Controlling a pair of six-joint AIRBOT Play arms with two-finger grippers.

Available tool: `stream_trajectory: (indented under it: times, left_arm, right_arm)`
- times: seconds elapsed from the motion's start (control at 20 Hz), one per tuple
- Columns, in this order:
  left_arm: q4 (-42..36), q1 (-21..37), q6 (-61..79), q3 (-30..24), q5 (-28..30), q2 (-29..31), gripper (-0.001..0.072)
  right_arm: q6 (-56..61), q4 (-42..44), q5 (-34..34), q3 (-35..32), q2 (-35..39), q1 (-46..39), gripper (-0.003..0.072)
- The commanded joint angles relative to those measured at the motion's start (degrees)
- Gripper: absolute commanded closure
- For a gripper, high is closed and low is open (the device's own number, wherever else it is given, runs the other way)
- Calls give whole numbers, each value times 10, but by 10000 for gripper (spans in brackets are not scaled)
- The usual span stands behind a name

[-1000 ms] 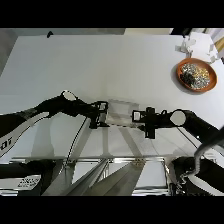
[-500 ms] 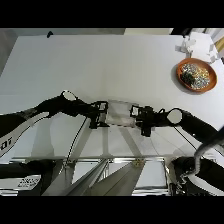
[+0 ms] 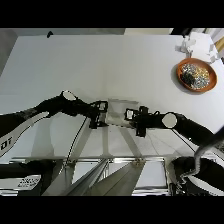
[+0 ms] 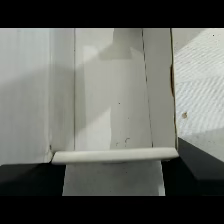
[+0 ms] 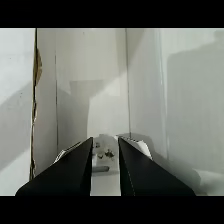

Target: Fold the box and place the chain.

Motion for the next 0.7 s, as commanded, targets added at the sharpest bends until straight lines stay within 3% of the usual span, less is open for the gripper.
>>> stream_trajectory:
  times: [0.0,0.2,0.4,0.65]
  left_arm:
    - [0,0,2,0,-1,0,454]
    - [0,0,2,0,-1,0,454]
    - [0,0,2,0,-1,0,454]
    - [0,0,2,0,-1,0,454]
  right_arm:
    - [3,1,-18,0,0,5,486]
    - [85,-45,-4,0,24,5,491]
    - [259,-202,77,0,96,5,649]
    - [672,-351,212,0,186,-28,668]
